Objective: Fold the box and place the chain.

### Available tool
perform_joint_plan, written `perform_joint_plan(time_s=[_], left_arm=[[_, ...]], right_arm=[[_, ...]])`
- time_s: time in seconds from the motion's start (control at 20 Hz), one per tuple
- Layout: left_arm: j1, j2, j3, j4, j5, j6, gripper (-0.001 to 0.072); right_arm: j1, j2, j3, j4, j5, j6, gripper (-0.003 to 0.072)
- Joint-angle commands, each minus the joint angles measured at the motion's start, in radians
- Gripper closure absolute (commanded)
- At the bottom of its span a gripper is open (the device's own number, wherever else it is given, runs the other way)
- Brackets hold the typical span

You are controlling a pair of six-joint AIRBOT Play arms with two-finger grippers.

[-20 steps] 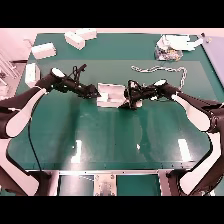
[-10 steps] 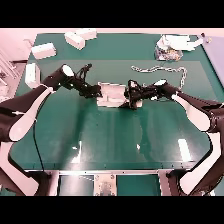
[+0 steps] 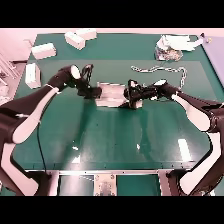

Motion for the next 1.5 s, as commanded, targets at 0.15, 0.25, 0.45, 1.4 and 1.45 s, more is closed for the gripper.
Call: perform_joint_plan(time_s=[0.15, 0.25, 0.45, 1.4, 1.45], left_arm=[[-0.043, 0.009, 0.05, 0.111, -0.034, -0.069, 0.0352], [-0.051, 0.009, 0.052, 0.116, -0.029, -0.069, 0.0353], [-0.075, 0.009, 0.053, 0.142, -0.015, -0.087, 0.0579], [-0.073, 0.011, 0.084, 0.089, -0.047, -0.041, 0.0292], [-0.072, 0.011, 0.092, 0.084, -0.063, -0.024, 0.0291]], right_arm=[[-0.002, 0.0, 0.0, -0.011, -0.007, 0.0, 0.0113], [-0.002, 0.0, 0.0, -0.011, -0.007, 0.0, 0.0112], [-0.002, 0.0, 0.0, -0.011, -0.007, 0.0, 0.0113], [-0.002, 0.0, 0.0, -0.011, -0.007, 0.0, 0.0112], [-0.002, 0.0, 0.0, -0.011, -0.007, 0.0, 0.0112]])
